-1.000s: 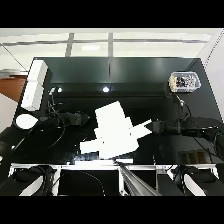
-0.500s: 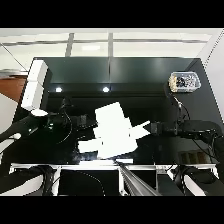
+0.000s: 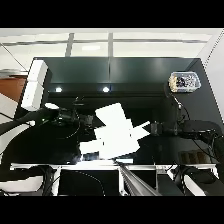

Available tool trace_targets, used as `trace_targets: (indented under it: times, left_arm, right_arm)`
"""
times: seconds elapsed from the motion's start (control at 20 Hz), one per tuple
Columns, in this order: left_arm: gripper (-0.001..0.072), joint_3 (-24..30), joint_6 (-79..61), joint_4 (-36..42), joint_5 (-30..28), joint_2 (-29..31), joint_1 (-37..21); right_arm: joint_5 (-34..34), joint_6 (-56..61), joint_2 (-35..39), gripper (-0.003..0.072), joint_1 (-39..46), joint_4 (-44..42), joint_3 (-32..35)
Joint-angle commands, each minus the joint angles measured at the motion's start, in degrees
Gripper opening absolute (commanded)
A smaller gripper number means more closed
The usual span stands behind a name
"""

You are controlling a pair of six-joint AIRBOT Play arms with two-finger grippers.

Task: Fold the box and place the chain.

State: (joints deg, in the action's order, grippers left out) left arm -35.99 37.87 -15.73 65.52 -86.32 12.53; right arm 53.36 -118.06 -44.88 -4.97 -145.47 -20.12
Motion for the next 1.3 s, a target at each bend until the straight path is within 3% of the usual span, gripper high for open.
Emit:
trace_targets:
  times: [0.0, 0.15, 0.4, 0.6, 0.7, 0.8, 0.9, 0.95, 1.0, 1.05, 1.1, 1.15, 1.25]
  left_arm:
    - [0.0705, -1.86, -3.26, -3.06, 4.61, -2.16, 0.57]
    - [0.0703, -1.86, -11.34, -2.43, 9.25, -3.13, 0.66]
    - [0.0681, -2.8, -14.84, -2.43, 9.73, -5.11, 0.87]
    - [0.0599, -4.96, -18.4, -3.82, 9.64, -5.11, 2.38]
    - [0.0473, -6.49, -18.4, -6.45, 8.35, -5.11, 2.93]
    - [0.043, -6.95, -18.4, -6.23, 7.96, -5.11, 2.91]
    - [0.0209, -7.3, -18.38, -6.12, 8.09, -5.11, 2.91]
    - [0.0176, -7.3, -18.38, -6.1, 8.24, -5.11, 2.91]
    - [0.0072, -7.3, -18.38, -6.1, 8.17, -5.11, 2.91]
    - [0.0028, -7.32, -18.38, -6.1, 8.33, -5.11, 2.91]
    - [0.0028, -7.39, -18.4, -6.12, 8.68, -5.11, 2.91]
    - [0.0027, -7.65, -18.58, -6.43, 8.96, -5.09, 2.91]
    - [0.0024, -8.72, -20.11, -6.75, 9.73, -4.59, 2.93]
  right_arm:
    - [0.22, -0.02, 0.0, 0.0018, -0.02, -0.02, 0.02]
    - [0.22, -0.02, 0.0, 0.0018, -0.02, 0.0, 0.0]
    - [0.24, -0.04, 0.0, 0.0018, -0.02, 0.02, 0.0]
    - [0.24, -0.04, 0.0, 0.0018, -0.02, 0.46, 0.0]
    - [0.63, -0.04, 0.0, 0.0018, -0.02, 0.68, 0.02]
    - [1.14, -0.04, 0.0, 0.0018, -0.02, 1.18, 0.02]
    - [1.27, -0.04, 0.0, 0.0018, -0.02, 1.38, 0.02]
    - [1.27, -0.04, 0.0, 0.0018, -0.02, 1.49, 0.0]
    - [1.31, 0.0, 0.0, 0.0018, -0.02, 1.6, 0.02]
    - [2.12, 0.02, 0.0, 0.0038, -0.02, 1.73, 0.0]
    - [2.8, 0.63, 0.0, 0.0308, 0.0, 2.47, 0.0]
    - [3.5, 2.67, 0.0, 0.0676, 0.24, 4.66, -0.26]
    - [7.3, 2.93, 0.0, 0.0697, 2.6, 12.26, -3.76]
